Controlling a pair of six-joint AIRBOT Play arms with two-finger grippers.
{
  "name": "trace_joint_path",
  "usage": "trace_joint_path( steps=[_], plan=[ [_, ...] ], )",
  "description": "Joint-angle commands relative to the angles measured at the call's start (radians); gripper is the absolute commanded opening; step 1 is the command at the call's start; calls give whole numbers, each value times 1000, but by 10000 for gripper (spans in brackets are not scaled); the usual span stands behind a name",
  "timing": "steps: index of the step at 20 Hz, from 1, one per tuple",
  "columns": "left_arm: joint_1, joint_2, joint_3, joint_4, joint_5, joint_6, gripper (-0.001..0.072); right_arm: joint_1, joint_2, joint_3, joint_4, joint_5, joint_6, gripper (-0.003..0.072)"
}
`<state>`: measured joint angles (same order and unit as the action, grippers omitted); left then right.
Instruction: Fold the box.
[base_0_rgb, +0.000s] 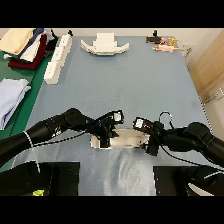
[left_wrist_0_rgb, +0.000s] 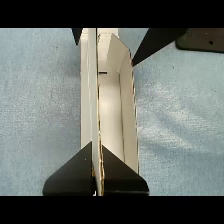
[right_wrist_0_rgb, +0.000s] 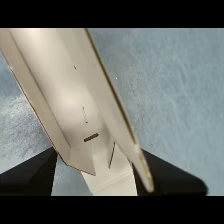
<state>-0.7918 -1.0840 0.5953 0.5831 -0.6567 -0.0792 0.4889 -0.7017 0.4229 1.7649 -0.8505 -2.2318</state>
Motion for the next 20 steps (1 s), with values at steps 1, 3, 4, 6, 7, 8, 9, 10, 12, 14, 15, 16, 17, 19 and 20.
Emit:
trace_joint_path(
  steps=[1, 3, 4, 6, 7, 8, 9, 10, 12, 14, 15, 16, 17, 19, 20],
  plan=[
    [0, 0, 0, 0, 0, 0, 14, -137, -67, 2, 263, -29, -405, 717],
    [0, 0, 0, 0, 0, 0, 13, -159, -129, 2, 338, -43, -533, 717],
    [0, 0, 0, 0, 0, 0, 14, -165, -154, 2, 360, -50, -579, 717],
    [0, 0, 0, 0, 0, 0, 14, -166, -183, 2, 352, -57, -585, 717],
    [0, 0, 0, 0, 0, 0, 14, -165, -184, 2, 341, -68, -575, 717],
    [0, 0, 0, 0, 0, 0, 14, -165, -179, 2, 332, -83, -567, 716],
    [0, 0, 0, 0, 1, 0, 14, -165, -172, 2, 316, -95, -549, 713],
    [0, 0, 0, 0, 1, 0, 13, -165, -161, 2, 302, -102, -532, 712],
    [0, 0, 0, 0, 0, 0, 13, -165, -144, 2, 296, -102, -533, 711],
    [0, 0, 0, 0, 0, 0, 14, -165, -143, 2, 296, -102, -533, 711],
    [0, 0, 0, 0, 0, 0, 14, -165, -143, 2, 296, -108, -532, 711],
    [0, 0, 0, 0, 0, 0, 14, -165, -143, 2, 296, -119, -533, 712],
    [0, 0, 0, 0, 0, 0, 14, -165, -145, 2, 294, -125, -533, 711],
    [0, 0, 0, 0, 0, 0, 14, -165, -156, 2, 289, -117, -535, 710],
    [0, 0, 0, 0, 0, 0, 14, -164, -166, 2, 289, -105, -536, 709]
  ],
)
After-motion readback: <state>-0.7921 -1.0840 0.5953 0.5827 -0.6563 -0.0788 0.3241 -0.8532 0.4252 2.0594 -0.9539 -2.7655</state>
